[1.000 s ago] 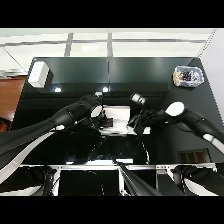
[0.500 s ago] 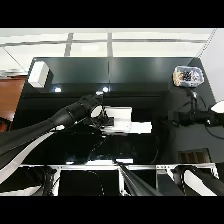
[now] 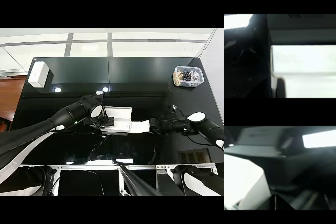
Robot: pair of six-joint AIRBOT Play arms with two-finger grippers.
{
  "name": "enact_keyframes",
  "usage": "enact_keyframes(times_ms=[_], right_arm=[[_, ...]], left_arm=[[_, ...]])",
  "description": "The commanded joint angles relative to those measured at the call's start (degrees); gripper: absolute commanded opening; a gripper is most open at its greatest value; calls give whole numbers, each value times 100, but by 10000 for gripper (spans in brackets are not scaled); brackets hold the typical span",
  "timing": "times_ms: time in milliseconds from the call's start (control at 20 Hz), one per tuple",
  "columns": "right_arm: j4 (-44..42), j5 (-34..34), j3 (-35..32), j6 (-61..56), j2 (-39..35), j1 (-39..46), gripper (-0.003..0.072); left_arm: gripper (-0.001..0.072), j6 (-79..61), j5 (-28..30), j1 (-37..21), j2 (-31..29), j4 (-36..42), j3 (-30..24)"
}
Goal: Fold the box and place the chain.
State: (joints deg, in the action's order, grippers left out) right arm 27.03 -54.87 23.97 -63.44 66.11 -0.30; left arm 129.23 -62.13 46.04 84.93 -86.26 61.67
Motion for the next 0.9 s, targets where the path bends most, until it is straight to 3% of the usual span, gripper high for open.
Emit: enact_keyframes(times_ms=[0, 50, 100, 150, 300, 500, 550, 700, 750, 850], right_arm=[[-577, -13, 293, 553, 98, -398, 16], [-455, -223, 485, 612, 98, -400, 123], [-404, -417, 645, 612, 98, -400, 410], [-433, -625, 778, 612, 98, -400, 552], [-520, -785, 949, 599, 98, -527, 549], [-614, -317, 957, 415, 101, -1008, 545], [-579, -229, 960, 361, 101, -1104, 425], [-348, -70, 970, 168, 101, -1292, 417], [-264, -22, 970, 105, 101, -1335, 366], [-234, 52, 973, 57, 101, -1388, 359]], left_arm=[[25, 0, -7, -2, -2, -2, 4], [25, 0, -4, -2, -2, -2, 4], [25, 0, -7, -2, -2, 0, 4], [25, 0, -7, -2, -2, 0, 4], [25, 0, -4, -2, -2, 0, 4], [25, 0, -4, -2, -2, 0, 4], [25, 0, -4, -2, -2, 0, 4], [25, 0, -4, -2, -2, 0, 4], [25, 0, -4, -2, -2, 0, 4], [25, 0, -4, -2, -2, 0, 4]])
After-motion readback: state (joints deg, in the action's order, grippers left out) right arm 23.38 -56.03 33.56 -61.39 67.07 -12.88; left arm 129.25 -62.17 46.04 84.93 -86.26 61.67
